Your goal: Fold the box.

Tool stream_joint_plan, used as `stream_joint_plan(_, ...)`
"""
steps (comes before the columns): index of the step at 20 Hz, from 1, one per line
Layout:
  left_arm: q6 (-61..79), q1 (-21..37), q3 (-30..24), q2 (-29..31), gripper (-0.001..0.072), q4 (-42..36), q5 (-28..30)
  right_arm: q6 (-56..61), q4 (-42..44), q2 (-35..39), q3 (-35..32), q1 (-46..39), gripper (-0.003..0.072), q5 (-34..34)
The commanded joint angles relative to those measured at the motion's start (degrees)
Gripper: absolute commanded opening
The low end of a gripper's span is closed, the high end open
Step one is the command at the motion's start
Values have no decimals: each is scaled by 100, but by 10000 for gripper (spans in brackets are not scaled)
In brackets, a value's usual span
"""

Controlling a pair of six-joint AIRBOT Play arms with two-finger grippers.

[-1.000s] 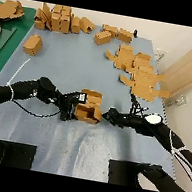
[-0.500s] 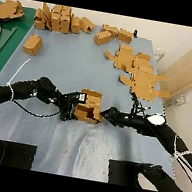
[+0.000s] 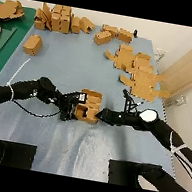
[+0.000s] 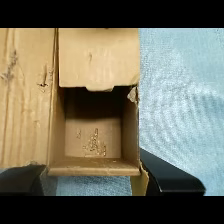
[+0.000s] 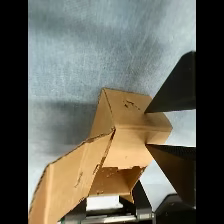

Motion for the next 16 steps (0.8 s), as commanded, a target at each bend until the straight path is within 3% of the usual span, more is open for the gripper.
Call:
stream_joint_plan(1,0,-2,7,2,523,0,-2,1200,-1427,-236,483,511,322,-68)
stream_joint_plan(9,0,-2,7,2,522,2,2,3797,-4120,-699,1659,1563,342,949)
stream_joint_plan(16,0,0,7,2,522,2,0,4798,-4557,-1189,2417,2074,342,1606)
